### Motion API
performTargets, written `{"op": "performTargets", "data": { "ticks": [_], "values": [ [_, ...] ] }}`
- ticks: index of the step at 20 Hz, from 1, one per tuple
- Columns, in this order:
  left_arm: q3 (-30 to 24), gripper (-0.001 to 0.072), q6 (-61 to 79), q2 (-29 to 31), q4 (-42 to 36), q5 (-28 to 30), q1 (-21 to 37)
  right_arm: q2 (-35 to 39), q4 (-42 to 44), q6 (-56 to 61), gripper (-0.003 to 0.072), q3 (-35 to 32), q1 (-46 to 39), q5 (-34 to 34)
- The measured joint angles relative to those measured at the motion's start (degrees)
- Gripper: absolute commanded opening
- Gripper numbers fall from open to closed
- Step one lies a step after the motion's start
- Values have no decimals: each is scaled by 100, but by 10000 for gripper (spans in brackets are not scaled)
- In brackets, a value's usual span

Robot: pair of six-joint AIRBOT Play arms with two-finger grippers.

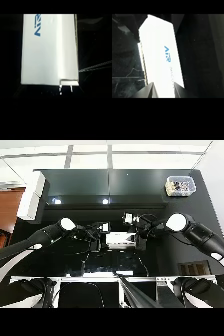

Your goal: Fold the box and place the chain.

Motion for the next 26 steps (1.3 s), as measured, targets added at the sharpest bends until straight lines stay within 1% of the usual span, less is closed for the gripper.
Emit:
{"op": "performTargets", "data": {
  "ticks": [12, 13, 14, 26],
  "values": [
    [-2, 371, 13, -2, 0, -2, 0, -35, 9, -28, 305, -83, 0, 0],
    [0, 371, 13, -2, 0, -2, 0, -42, 9, -28, 286, -83, 0, 0],
    [0, 371, 13, -2, 0, -2, 0, -44, 9, -28, 163, -83, 0, -2],
    [0, 371, 17, -2, 2, -2, 0, -48, 13, -31, 166, -81, 2, 101]
  ]
}}
